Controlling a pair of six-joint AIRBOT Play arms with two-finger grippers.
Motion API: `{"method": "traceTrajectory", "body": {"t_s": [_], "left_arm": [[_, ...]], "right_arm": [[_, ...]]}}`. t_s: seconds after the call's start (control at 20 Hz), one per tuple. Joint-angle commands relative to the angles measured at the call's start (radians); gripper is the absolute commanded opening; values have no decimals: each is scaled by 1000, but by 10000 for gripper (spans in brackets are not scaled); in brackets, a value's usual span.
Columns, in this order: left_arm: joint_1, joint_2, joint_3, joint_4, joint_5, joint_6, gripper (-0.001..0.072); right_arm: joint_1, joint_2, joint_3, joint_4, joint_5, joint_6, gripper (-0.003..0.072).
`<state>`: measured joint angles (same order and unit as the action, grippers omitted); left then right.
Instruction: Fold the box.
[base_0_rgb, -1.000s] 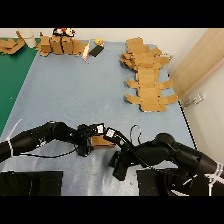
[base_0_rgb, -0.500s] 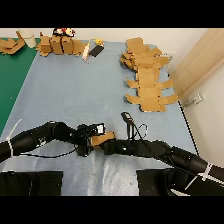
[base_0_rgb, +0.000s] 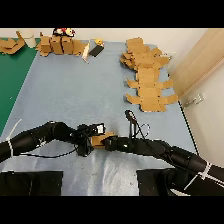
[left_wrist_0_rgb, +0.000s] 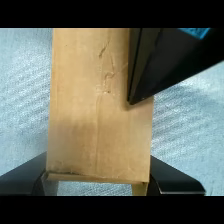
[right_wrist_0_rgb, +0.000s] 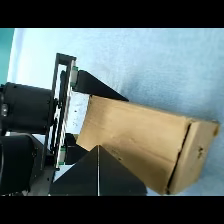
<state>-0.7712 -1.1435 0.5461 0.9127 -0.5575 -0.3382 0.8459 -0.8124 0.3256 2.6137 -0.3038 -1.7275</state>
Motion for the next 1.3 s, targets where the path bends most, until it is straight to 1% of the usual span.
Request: {"method": "traceTrajectory", "body": {"t_s": [0.0,0.2,1.25], "left_arm": [[0,0,1,0,0,0,459],[0,0,0,0,0,0,459],[0,0,0,0,0,0,459]], "right_arm": [[0,-18,-1,-2,-18,3,4],[0,-43,-1,-2,-21,2,4],[1,-45,-3,-14,-18,2,5]]}}
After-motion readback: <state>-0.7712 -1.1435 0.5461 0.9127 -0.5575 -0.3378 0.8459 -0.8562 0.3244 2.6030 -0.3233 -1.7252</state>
